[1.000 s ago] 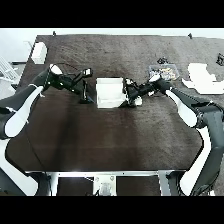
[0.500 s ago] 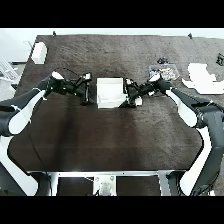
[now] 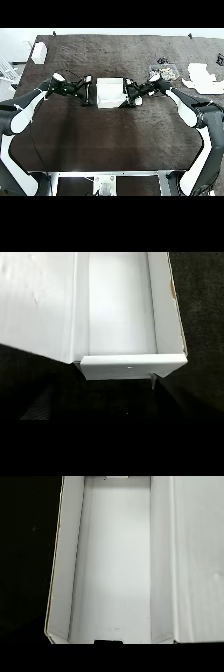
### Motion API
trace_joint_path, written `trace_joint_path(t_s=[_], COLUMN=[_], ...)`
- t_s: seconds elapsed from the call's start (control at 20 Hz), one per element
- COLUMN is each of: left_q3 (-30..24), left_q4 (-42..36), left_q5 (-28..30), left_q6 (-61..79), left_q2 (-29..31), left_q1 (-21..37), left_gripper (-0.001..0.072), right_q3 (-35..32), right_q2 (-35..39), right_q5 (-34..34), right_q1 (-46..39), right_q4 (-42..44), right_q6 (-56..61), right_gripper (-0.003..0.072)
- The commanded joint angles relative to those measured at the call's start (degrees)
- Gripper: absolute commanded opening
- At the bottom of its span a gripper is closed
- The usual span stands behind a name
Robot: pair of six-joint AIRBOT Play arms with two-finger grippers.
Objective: Fold the box and place the chain.
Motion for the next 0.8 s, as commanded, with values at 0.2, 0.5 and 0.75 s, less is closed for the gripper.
trace_joint_path(t_s=[0.2, 0.5, 0.75], left_q3=[0.0, 0.0, 0.0], left_q4=[0.33, -2.99, -3.61], left_q5=[-2.01, -6.27, -6.43], left_q6=[1.07, 1.57, 1.62], left_q2=[0.0, 0.0, 0.0], left_q1=[0.07, 2.1, 2.12], left_gripper=[0.072, 0.072, 0.072], right_q3=[-0.02, -0.02, -0.02], right_q2=[0.0, 0.0, 0.0], right_q5=[-0.02, -0.02, -0.02], right_q1=[0.04, 0.04, 0.02], right_q4=[-0.02, -0.02, -0.02], right_q6=[0.04, 0.07, 0.07], right_gripper=[0.0511, 0.0511, 0.0511])
